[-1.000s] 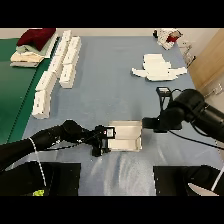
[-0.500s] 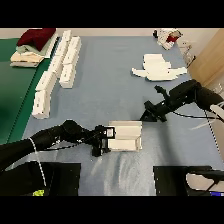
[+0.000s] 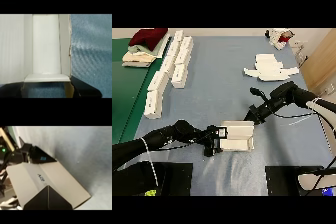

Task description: Fold the box.

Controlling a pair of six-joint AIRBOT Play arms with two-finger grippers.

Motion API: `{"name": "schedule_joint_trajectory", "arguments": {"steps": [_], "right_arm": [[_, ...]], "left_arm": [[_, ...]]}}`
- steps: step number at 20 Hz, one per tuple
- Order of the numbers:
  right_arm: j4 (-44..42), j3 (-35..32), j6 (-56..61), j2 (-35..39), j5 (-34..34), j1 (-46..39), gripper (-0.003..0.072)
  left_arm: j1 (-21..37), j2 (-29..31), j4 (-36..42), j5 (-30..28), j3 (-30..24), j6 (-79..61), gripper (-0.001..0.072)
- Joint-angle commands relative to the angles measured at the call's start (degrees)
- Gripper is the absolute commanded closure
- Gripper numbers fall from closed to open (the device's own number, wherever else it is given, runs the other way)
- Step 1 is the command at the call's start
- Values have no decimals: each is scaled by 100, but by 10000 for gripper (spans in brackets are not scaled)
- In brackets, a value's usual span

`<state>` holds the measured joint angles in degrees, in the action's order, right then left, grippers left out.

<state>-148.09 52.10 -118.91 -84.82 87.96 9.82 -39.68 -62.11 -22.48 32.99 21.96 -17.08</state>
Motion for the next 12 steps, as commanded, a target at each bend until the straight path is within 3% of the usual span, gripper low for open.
{"name": "schedule_joint_trajectory", "arguments": {"steps": [1, 5, 12], "right_arm": [[133, 11, -334, 70, 426, 186, 682], [525, 4, -649, 669, 24, 457, 683], [1790, -879, -776, 2352, -2551, 1853, 683]], "left_arm": [[2, 0, -2, 0, 7, -2, 254], [2, 0, -2, -2, 7, -2, 254], [2, 0, -2, 0, 7, 0, 254]]}}
